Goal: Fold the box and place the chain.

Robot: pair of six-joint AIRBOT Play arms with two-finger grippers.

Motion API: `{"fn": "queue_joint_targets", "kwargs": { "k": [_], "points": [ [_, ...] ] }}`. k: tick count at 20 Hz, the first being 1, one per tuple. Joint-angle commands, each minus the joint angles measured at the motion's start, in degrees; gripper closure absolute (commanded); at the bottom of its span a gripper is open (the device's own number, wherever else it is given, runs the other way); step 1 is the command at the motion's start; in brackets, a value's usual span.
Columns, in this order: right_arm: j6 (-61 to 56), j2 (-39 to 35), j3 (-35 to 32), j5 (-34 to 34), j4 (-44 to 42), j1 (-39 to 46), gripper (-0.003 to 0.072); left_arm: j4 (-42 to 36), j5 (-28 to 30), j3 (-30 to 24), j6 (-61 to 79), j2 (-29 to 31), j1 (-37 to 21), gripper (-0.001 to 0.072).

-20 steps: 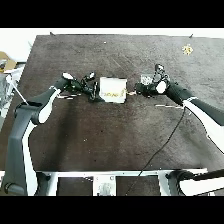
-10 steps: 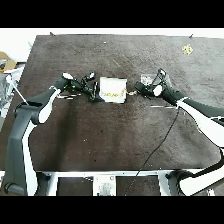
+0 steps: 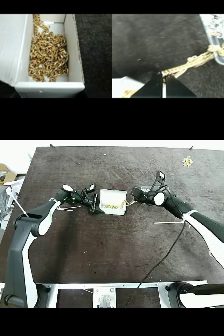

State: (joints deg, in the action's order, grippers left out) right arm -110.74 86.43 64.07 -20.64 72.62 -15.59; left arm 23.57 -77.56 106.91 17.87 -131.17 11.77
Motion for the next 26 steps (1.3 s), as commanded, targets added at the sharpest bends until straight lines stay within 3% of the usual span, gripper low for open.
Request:
{"fn": "queue_joint_targets", "kwargs": {
  "k": [1,8,12,16,17,18,19,22,26],
  "points": [
    [0.1,-6.6,0.1,-3.0,4.0,-1.8,0.0678,0.0,0.0,0.0,0.0,0.0,0.0,0.0246],
    [0.1,-15.5,0.1,-1.6,5.6,-7.2,0.0678,0.0,0.0,0.0,0.0,0.0,0.0,0.0246],
    [0.1,-13.5,0.1,1.8,5.6,-13.4,0.0678,0.0,0.0,0.0,0.0,0.0,0.0,0.0245],
    [0.1,-6.9,0.1,4.0,5.6,-15.9,0.0677,0.0,0.0,0.0,0.0,0.0,0.0,0.0246],
    [0.0,-5.2,0.1,4.0,5.6,-15.5,0.0644,0.0,0.0,0.0,0.0,0.0,0.0,0.0245],
    [-0.1,-4.1,0.1,3.9,5.6,-15.1,0.0469,0.0,0.0,0.0,0.0,0.0,0.0,0.0246],
    [0.1,-3.6,0.0,3.9,5.7,-14.5,0.0401,0.0,0.0,0.0,0.0,0.0,0.0,0.0246],
    [0.8,-4.4,0.0,1.0,8.1,-12.0,0.0407,0.0,0.0,0.0,0.0,0.0,0.0,0.0245],
    [0.1,-4.6,-0.5,-9.8,8.6,-4.1,0.0407,0.0,0.0,0.0,0.0,0.0,0.0,0.0246]
  ]
}}
